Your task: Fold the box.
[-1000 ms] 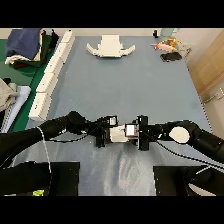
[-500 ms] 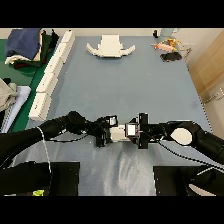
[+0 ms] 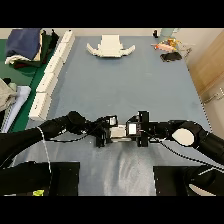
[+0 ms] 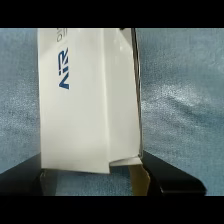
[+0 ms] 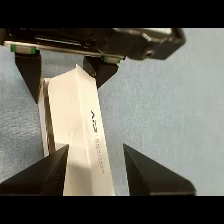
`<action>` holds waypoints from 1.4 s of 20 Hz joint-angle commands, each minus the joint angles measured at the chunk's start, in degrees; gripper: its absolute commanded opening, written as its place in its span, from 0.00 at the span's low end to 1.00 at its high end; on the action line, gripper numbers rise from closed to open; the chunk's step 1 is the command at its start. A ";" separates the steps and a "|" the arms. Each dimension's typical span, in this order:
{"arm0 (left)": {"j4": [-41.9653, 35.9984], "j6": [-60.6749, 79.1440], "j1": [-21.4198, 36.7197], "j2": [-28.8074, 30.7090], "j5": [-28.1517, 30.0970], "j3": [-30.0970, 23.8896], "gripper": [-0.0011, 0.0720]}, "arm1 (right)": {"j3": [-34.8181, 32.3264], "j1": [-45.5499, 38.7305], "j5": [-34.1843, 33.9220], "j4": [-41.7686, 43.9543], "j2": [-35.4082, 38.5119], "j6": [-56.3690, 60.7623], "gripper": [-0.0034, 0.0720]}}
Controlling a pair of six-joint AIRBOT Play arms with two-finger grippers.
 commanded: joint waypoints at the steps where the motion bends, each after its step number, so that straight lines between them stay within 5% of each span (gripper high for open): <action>1: 0.04 0.02 0.02 0.00 0.00 0.02 0.83 | 0.02 -0.02 -0.50 -0.44 -0.70 0.02 0.54; 5: 0.04 0.02 0.02 0.00 -0.02 0.02 0.83 | -0.04 0.74 -0.20 0.24 -2.40 0.02 0.41; 17: 0.04 0.02 0.02 0.00 0.00 0.02 0.83 | -0.09 1.81 5.29 4.26 -3.45 0.04 0.33; 21: 0.04 0.02 0.02 0.00 -0.02 0.02 0.83 | -0.09 1.79 5.84 4.57 -3.41 0.02 0.36; 23: 0.04 0.02 0.02 0.00 0.00 0.00 0.83 | 0.07 1.79 5.33 4.59 -3.21 0.04 0.54; 28: 0.02 0.02 0.02 0.00 -0.02 0.00 0.83 | 1.18 1.75 2.38 5.09 -0.39 0.17 0.54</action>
